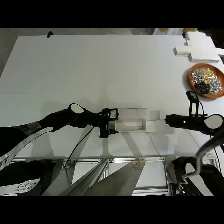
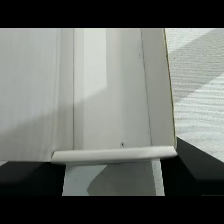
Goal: Fold the box and place the chain.
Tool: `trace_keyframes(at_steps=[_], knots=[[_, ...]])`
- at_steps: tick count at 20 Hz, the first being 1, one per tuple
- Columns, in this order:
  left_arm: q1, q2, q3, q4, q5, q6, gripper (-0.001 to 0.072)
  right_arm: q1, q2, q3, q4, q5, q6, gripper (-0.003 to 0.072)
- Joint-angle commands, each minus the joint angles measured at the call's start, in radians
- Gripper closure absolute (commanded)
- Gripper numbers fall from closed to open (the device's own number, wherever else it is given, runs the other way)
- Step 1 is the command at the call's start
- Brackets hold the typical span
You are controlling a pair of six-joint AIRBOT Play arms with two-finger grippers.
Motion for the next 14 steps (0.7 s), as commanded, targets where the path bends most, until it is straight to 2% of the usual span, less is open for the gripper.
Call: trace_keyframes(at_steps=[1, 4, 10, 12, 14], knots=[[0.000, 0.000, 0.001, 0.000, -0.002, 0.000, 0.0490, 0.052, -0.021, 0.000, 0.018, 0.072, 0.032, 0.0668], [0.000, 0.000, 0.001, 0.000, -0.002, 0.000, 0.0490, 0.115, -0.053, -0.007, 0.024, 0.061, 0.033, 0.0668], [0.000, 0.000, 0.001, 0.000, -0.002, 0.000, 0.0490, 0.178, -0.070, -0.006, 0.161, 0.064, -0.034, 0.0663], [0.000, 0.000, 0.001, 0.000, -0.002, 0.000, 0.0490, 0.178, -0.041, -0.006, 0.166, 0.074, -0.033, 0.0512], [0.000, 0.000, 0.001, 0.000, -0.002, 0.000, 0.0490, 0.178, 0.000, -0.006, 0.183, 0.077, -0.031, 0.0503]])
